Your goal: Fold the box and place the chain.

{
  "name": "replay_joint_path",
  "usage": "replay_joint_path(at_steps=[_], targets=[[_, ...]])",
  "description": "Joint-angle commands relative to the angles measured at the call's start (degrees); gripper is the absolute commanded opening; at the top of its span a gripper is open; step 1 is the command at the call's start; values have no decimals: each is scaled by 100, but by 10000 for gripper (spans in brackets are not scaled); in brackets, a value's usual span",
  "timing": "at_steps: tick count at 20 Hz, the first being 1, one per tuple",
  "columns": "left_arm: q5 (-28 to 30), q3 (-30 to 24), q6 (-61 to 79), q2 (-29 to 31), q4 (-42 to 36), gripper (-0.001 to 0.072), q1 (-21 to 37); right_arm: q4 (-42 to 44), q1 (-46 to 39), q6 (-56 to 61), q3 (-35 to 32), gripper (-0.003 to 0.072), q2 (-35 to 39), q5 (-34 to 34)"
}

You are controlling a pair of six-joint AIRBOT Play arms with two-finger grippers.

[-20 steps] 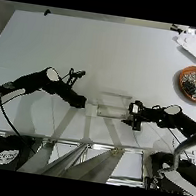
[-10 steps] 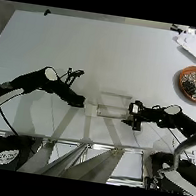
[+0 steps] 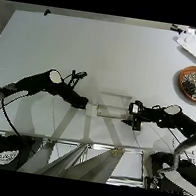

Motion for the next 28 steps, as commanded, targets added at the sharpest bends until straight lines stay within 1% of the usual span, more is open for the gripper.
replay_joint_path(at_steps=[1,4,6,9,10,13,14,16,17,18,19,21,23,28], targets=[[90,-4,-2,-20,-42,1,-39,0,-4,0,-2,438,2,0],[168,0,170,9,-299,3,-39,0,-2,2,-2,438,2,0],[190,11,485,175,-535,17,-39,0,-4,2,-2,438,2,0],[415,20,693,533,-551,26,-39,0,-2,0,-2,438,2,0],[442,22,688,590,-553,71,-42,0,-4,0,-2,438,2,0],[476,24,682,586,-555,300,-214,0,-2,2,-2,438,2,0],[531,24,682,566,-562,347,-295,0,-4,2,-2,438,2,2],[597,24,678,538,-662,361,-428,0,-2,2,-2,438,2,2],[592,24,675,538,-754,396,-476,0,-2,2,-2,438,2,2],[588,26,660,540,-848,469,-518,0,-4,2,-2,438,2,2],[586,35,660,540,-898,473,-544,0,-2,0,-2,438,2,2],[533,140,651,540,-887,535,-625,0,-4,2,-2,438,2,2],[535,247,608,538,-885,541,-695,0,-4,2,-2,438,2,2],[584,262,203,501,-713,545,-876,0,-2,2,-2,438,2,2]])
